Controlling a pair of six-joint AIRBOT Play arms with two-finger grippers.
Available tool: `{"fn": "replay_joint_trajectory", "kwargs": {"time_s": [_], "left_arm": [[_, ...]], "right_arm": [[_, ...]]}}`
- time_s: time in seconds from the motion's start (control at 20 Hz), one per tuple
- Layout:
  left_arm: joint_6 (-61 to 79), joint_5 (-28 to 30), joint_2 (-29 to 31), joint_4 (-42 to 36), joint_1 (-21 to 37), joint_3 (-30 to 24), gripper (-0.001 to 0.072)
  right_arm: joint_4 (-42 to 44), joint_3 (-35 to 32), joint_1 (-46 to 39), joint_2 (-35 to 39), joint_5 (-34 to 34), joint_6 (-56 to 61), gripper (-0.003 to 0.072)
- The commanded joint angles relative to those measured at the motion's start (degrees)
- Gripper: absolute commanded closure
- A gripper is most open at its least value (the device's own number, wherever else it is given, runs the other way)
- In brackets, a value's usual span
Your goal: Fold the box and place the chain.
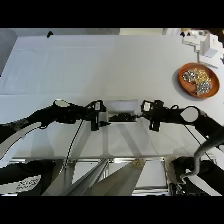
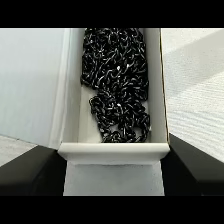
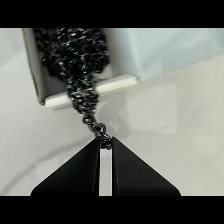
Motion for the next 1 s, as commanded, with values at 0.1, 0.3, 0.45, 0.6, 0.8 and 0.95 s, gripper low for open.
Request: {"fn": "replay_joint_trajectory", "kwargs": {"time_s": [0.1, 0.3, 0.45, 0.6, 0.8, 0.95], "left_arm": [[0.0, 0.0, 0.0, 0.0, 0.0, 0.0, 0.0577], [0.0, 0.0, 0.0, 0.0, 0.0, 0.0, 0.0577], [0.0, 0.0, 0.0, 0.0, 0.0, 0.0, 0.0577], [0.0, 0.0, 0.0, 0.0, 0.0, 0.0, 0.0577], [0.0, 0.0, 0.0, 0.0, 0.0, 0.0, 0.0577], [0.0, 0.0, 0.0, 0.0, 0.0, 0.0, 0.0577]], "right_arm": [[4.4, 0.5, 0.1, 10.3, -0.1, 15.2, 0.0671], [19.3, 3.2, 4.3, 9.7, -0.8, 14.6, 0.0671], [21.8, 5.2, 12.1, 8.1, -7.1, 13.2, 0.0671], [21.9, 5.3, 18.0, 4.2, -13.8, 13.2, 0.0671], [21.9, 5.3, 22.6, -2.3, -19.8, 13.2, 0.0671], [21.8, 5.5, 24.3, -4.5, -23.1, 13.1, 0.0551]]}}
